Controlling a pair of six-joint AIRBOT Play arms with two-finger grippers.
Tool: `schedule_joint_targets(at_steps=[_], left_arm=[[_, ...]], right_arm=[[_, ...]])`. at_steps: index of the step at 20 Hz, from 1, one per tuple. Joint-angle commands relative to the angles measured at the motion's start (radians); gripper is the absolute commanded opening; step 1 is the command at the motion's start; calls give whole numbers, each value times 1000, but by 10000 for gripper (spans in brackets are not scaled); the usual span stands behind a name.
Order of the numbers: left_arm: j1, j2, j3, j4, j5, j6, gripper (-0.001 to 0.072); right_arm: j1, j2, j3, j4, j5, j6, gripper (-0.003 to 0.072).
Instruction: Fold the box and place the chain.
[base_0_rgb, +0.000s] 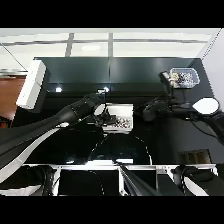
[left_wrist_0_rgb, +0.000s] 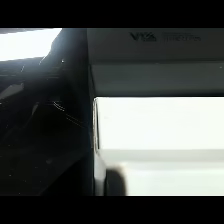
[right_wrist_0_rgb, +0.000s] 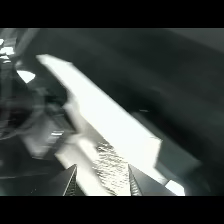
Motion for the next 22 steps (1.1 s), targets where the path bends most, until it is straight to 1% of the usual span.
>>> schedule_joint_targets(at_steps=[1,3,5,6,9,12,13,14,15,18,21,22], left_arm=[[1,0,1,-2,0,0,32],[1,0,1,-1,0,1,32],[1,0,1,0,11,1,32],[2,0,3,0,7,2,32],[1,1,9,3,48,0,32],[1,3,37,0,49,0,37],[1,9,43,0,47,0,141],[1,23,48,0,45,0,408],[1,39,49,3,40,0,553],[1,116,49,66,-26,57,554],[2,239,36,182,-147,217,553],[14,292,23,195,-196,283,554]], right_arm=[[-159,21,29,-204,85,89,380],[-215,21,30,-296,124,138,380],[-226,21,30,-348,159,153,380],[-225,21,30,-349,168,153,380],[-226,21,30,-348,166,152,380],[-226,21,30,-347,170,161,380],[-226,21,30,-347,169,166,380],[-226,21,30,-346,167,166,380],[-226,21,30,-347,161,166,380],[-226,21,30,-347,154,166,380],[-226,21,30,-347,154,166,380],[-226,21,30,-347,156,166,380]])
